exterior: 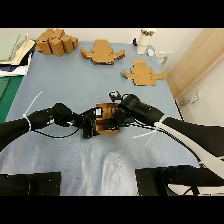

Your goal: Fold the box.

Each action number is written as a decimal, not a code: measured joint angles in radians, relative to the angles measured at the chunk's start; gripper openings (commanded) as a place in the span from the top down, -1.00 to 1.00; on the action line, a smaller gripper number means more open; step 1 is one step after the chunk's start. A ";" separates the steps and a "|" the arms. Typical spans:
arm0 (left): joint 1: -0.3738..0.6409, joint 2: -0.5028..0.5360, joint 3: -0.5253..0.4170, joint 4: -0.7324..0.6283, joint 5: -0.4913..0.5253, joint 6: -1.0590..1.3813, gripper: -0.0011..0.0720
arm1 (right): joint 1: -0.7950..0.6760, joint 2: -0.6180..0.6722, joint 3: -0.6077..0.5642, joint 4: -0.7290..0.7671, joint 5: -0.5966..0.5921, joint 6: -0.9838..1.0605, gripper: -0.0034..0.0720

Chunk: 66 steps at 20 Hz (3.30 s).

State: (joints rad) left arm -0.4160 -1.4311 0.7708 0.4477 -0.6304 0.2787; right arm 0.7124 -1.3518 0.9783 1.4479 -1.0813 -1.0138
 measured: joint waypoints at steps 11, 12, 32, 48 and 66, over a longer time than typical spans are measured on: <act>0.000 0.000 0.000 -0.001 0.000 -0.002 -0.48 | 0.018 -0.060 0.022 -0.041 -0.030 0.098 0.74; 0.000 0.000 0.000 0.001 -0.001 0.002 -0.48 | 0.020 -0.060 0.022 -0.039 -0.035 0.089 0.02; 0.000 0.000 0.000 0.000 0.001 0.000 -0.48 | -0.364 0.169 0.020 0.177 -0.089 -0.146 0.90; 0.000 0.000 0.000 0.001 0.000 0.001 -0.48 | -0.549 -0.163 0.092 1.136 -0.177 -1.289 0.90; 0.000 0.000 0.000 0.000 0.000 0.000 -0.48 | -0.233 0.235 -0.177 0.673 0.128 -1.355 0.90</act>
State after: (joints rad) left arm -0.4160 -1.4311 0.7708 0.4480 -0.6308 0.2787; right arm 0.4789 -1.1168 0.8009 2.1204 -0.9535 -2.3692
